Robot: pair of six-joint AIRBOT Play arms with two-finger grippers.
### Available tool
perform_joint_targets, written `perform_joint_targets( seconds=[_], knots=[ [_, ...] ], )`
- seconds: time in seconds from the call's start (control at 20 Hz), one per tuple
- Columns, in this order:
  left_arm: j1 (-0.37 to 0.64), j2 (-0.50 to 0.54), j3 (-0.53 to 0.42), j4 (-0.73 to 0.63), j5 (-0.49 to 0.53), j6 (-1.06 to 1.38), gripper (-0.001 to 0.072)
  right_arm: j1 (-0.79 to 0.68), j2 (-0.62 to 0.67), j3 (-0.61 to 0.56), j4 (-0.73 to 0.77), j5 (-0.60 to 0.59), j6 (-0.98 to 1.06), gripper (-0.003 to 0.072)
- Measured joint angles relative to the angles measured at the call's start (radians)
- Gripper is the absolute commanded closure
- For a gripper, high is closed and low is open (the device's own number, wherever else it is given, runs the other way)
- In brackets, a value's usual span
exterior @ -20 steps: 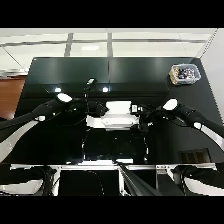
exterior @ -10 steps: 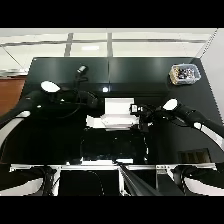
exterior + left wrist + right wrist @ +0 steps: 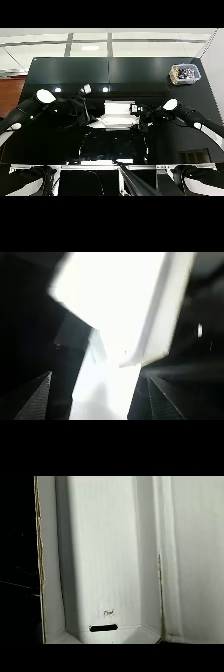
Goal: Fold the box and place the chain.
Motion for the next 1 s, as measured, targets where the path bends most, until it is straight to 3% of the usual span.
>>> perform_joint_targets(
  seconds=[0.3,0.4,0.45,0.5,1.0],
  knots=[
    [-0.131,-0.039,-0.006,0.142,0.131,0.117,0.0048,0.0,0.0,0.0,0.0,0.0,0.0,0.0551],
    [-0.158,-0.051,-0.006,0.147,0.151,0.116,0.0245,0.0,0.0,0.0,0.0,0.0,0.0,0.0551],
    [-0.167,-0.057,-0.006,0.144,0.156,0.109,0.0405,0.0,0.0,0.0,0.0,0.0,0.0,0.0551],
    [-0.172,-0.061,-0.006,0.128,0.163,0.105,0.0488,0.0,0.0,0.0,0.0,0.0,0.0,0.0551],
    [-0.188,-0.095,-0.006,-0.1,0.193,0.092,0.0492,0.0,0.0,0.0,0.0,0.0,0.0,0.0551]
  ],
)
